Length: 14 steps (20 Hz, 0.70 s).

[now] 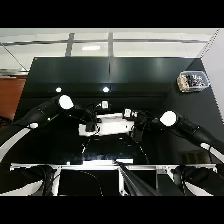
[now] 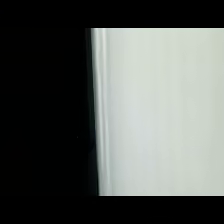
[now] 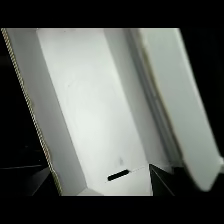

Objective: Fold the box and place the chain.

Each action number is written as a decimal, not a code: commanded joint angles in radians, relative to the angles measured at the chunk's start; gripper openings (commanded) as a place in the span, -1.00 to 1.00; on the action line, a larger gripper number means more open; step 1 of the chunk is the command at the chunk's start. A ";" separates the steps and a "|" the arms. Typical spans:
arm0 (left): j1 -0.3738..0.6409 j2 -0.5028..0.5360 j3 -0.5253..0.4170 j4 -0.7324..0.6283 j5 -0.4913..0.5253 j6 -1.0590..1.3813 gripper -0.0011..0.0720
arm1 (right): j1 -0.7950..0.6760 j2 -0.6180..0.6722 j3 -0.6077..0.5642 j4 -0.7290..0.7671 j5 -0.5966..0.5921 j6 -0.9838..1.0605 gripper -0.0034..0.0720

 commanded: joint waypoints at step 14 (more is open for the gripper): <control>0.000 0.000 0.000 0.000 0.000 0.002 -0.89 | -0.005 -0.015 0.023 0.090 -0.024 -0.257 0.96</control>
